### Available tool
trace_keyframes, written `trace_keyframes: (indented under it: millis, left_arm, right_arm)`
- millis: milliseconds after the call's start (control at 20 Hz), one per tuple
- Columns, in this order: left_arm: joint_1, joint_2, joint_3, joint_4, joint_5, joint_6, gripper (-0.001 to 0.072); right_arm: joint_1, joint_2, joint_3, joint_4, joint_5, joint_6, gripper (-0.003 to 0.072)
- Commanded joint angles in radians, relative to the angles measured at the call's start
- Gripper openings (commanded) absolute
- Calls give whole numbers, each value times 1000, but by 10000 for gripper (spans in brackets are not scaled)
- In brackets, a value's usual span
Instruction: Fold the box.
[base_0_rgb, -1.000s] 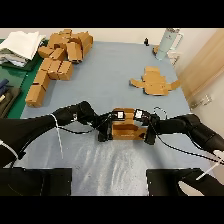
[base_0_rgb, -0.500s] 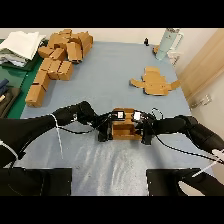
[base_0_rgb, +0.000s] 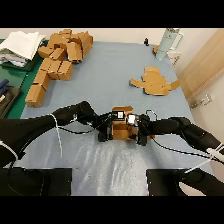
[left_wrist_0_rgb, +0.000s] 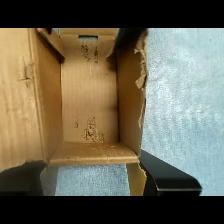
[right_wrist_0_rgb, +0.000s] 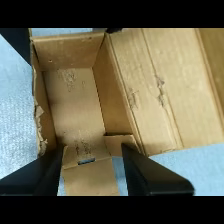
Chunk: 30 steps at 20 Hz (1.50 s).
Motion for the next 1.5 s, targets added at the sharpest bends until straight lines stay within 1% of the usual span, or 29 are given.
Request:
trace_keyframes:
  millis: [0, 50, 100, 150, 200, 250, 300, 350, 400, 450, 550, 650, 700, 750, 800, 850, 950, 1050, 1100, 1200, 1250, 1350, 1450]
  left_arm:
    - [0, 0, 0, 0, 0, 0, 414]
    - [0, 0, 0, 0, 0, 0, 414]
    - [0, 0, 0, 0, 0, 0, 414]
    - [0, 0, 0, 0, 0, 0, 414]
    - [0, 0, 0, 0, 0, 0, 414]
    - [0, 0, 0, 0, 0, 0, 414]
    - [0, 0, 0, 0, 0, 0, 414]
    - [0, 0, 0, 0, 0, 0, 414]
    - [0, 0, 0, 0, 0, 0, 414]
    - [0, 0, 0, 0, 0, 0, 414]
    - [0, 0, 0, 0, 0, 0, 414]
    - [0, 0, 0, 0, 0, 0, 414]
    - [0, 0, 0, 0, 0, 0, 414]
    - [0, 0, 0, 0, 0, 0, 414]
    - [0, 0, 0, 0, 1, 0, 414]
    - [0, 0, 0, 0, 0, 0, 414]
    - [0, 0, 0, 0, 0, 0, 414]
    - [0, 0, 0, 0, 0, 0, 414]
    - [0, 0, 0, 0, 0, 0, 414]
    - [0, 0, 0, -1, 0, 0, 414]
    - [0, 0, 0, -1, 0, 0, 414]
    - [0, 0, 0, 0, 0, 0, 414]
    - [0, 0, 0, 0, 0, 0, 414]
  right_arm:
    - [5, -3, 0, -5, 9, -3, 605]
    - [5, -2, 0, -9, 9, -3, 601]
    - [5, 1, 0, -20, 5, 2, 569]
    - [4, 8, 0, -48, -4, 34, 479]
    - [4, 20, 1, -88, -15, 82, 289]
    - [4, 37, 3, -142, -21, 168, 170]
    - [3, 58, 6, -208, -21, 278, 112]
    - [3, 84, 11, -290, -27, 401, 34]
    - [3, 114, 15, -375, -37, 515, 4]
    - [3, 147, 22, -449, -46, 634, 4]
    - [2, 228, 47, -619, -116, 895, 4]
    - [-22, 294, 71, -888, -246, 1233, 5]
    - [-57, 316, 74, -1000, -321, 1387, 4]
    - [-105, 325, 73, -1033, -385, 1472, 4]
    - [-169, 320, 70, -992, -425, 1518, 4]
    - [-232, 307, 61, -896, -428, 1520, 3]
    - [-344, 241, 31, -649, -380, 1476, 3]
    - [-399, 139, 8, -426, -316, 1344, 3]
    - [-404, 82, 8, -307, -294, 1260, 3]
    - [-394, -5, 8, -56, -281, 1078, 2]
    - [-387, -36, 8, 32, -287, 1007, 2]
    - [-377, -62, 8, 92, -295, 956, 2]
    - [-368, -53, 11, 94, -299, 951, 3]
